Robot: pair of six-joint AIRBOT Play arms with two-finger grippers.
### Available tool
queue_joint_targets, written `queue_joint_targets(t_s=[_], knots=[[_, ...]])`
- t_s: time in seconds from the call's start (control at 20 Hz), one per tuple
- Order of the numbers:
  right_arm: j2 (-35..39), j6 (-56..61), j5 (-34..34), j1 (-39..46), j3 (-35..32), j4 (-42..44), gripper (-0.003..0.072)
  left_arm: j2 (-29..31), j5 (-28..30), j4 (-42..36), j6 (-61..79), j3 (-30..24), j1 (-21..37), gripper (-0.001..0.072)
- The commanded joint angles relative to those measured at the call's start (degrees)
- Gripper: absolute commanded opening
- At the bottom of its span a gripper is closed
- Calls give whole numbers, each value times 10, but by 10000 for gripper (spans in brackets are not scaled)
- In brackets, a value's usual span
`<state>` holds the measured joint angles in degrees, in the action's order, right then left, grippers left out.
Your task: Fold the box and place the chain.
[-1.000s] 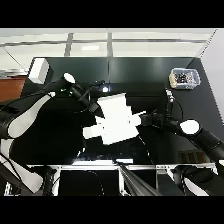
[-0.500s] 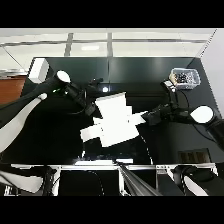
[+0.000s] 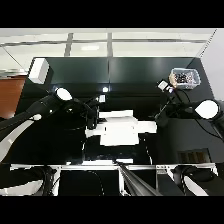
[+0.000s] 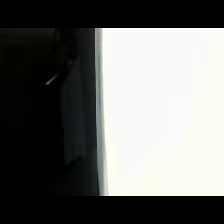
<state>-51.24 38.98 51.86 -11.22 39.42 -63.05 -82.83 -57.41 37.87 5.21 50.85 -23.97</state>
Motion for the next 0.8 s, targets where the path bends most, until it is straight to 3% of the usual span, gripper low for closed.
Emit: queue_joint_targets(t_s=[0.0, 0.25, 0.5, 0.75], knots=[[0, -144, 18, -24, 0, 16, 709, -19, 35, 53, 22, 12, -20, 26], [-1, -171, -8, -83, -55, 22, 709, -36, 34, 63, -1, 27, -21, 26], [-1, -185, -108, -168, -151, 76, 710, -36, 32, 67, -11, 28, -21, 26], [-2, -223, -153, -239, -178, 80, 709, -36, 31, 67, -11, 28, -21, 27]])
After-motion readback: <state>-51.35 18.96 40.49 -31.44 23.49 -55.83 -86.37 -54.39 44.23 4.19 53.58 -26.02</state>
